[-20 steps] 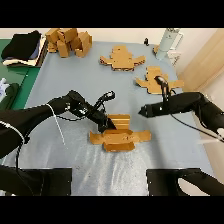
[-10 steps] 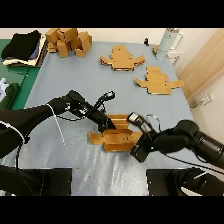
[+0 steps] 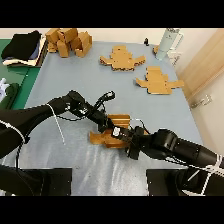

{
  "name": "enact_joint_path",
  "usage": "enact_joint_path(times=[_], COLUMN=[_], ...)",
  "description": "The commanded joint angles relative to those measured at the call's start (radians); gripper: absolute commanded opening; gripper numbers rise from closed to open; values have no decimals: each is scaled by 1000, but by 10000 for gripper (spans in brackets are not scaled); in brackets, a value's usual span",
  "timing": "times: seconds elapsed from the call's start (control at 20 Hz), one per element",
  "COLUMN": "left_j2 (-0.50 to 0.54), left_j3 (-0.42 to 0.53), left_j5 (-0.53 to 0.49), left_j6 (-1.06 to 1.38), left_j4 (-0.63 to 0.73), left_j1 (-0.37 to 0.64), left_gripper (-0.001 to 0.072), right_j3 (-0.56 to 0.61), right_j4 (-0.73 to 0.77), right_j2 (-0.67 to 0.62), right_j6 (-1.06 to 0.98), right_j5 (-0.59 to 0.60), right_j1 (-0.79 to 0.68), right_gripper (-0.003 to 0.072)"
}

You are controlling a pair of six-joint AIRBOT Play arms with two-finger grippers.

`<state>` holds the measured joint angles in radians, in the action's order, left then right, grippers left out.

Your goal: Fold the box.

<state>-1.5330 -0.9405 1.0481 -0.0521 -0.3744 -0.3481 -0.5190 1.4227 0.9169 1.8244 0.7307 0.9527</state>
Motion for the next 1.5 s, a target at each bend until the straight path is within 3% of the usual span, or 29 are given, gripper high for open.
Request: enact_joint_path(times=[0.0,0.35,0.45,0.75,1.05,1.3,1.45], left_j2=[-1,-1,-1,-1,-1,-1,-1], left_j3=[0,0,0,0,0,0,0], left_j5=[0,0,0,0,0,0,0], left_j6=[0,0,0,0,0,0,0], left_j4=[0,0,0,0,0,0,0], left_j1=[-1,-1,-1,-1,-1,-1,-2], left_gripper=[15,15,15,15,15,15,15], right_j3=[1,0,0,-4,-51,-48,-48], right_j4=[-103,-157,-143,-137,-112,-35,251], right_j2=[9,-34,-34,-45,-88,-74,-76], right_j6=[-44,-48,-99,-173,-182,43,412], right_j5=[-92,-34,-29,-23,75,64,70], right_j1=[6,6,6,6,-12,-53,-195], right_gripper=[550,552,701,702,719,719,719])
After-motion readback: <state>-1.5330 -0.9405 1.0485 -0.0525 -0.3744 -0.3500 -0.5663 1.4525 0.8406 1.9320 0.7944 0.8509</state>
